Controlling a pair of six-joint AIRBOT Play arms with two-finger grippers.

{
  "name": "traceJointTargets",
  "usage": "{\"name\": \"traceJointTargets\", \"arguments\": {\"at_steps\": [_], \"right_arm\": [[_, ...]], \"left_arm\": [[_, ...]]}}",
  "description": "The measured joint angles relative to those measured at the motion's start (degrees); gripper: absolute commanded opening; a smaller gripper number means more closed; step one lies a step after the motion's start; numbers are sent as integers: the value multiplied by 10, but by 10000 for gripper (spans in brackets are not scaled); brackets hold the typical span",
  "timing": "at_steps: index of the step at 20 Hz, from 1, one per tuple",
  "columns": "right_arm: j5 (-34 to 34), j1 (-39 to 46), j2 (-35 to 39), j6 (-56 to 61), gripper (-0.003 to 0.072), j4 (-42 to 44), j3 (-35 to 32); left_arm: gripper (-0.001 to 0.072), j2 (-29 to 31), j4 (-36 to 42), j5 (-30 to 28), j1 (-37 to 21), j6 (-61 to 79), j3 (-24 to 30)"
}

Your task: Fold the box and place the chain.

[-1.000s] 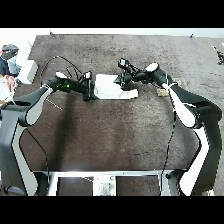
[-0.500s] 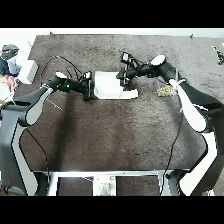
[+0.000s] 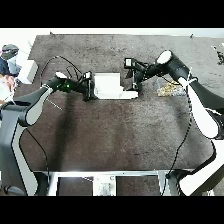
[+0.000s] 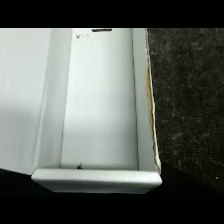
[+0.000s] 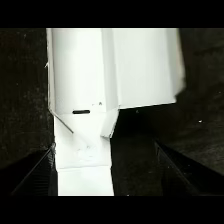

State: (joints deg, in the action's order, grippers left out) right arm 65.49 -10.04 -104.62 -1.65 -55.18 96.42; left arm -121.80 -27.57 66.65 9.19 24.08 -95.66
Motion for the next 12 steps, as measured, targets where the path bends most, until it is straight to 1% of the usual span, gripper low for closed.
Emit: {"name": "traceJointTargets", "arguments": {"at_steps": [4, 8, 9, 10, 11, 12], "right_arm": [[-40, -10, 2, -1, 720, -9, -43], [-87, -27, -1, -2, 714, -1, -67], [-93, -31, -5, -2, 642, 1, -70], [-98, -34, -9, -3, 602, 3, -71], [-102, -36, -14, -2, 602, 4, -73], [-105, -36, -19, -2, 499, 4, -74]], "left_arm": [[289, 0, 0, 0, 0, 0, 0], [289, 0, 0, 0, 0, 0, 0], [289, 0, 0, 0, 0, 0, 0], [289, 0, 0, 0, 0, 0, 0], [289, 0, 0, 0, 0, 0, 0], [289, 0, 0, 0, 0, 0, 0]]}}
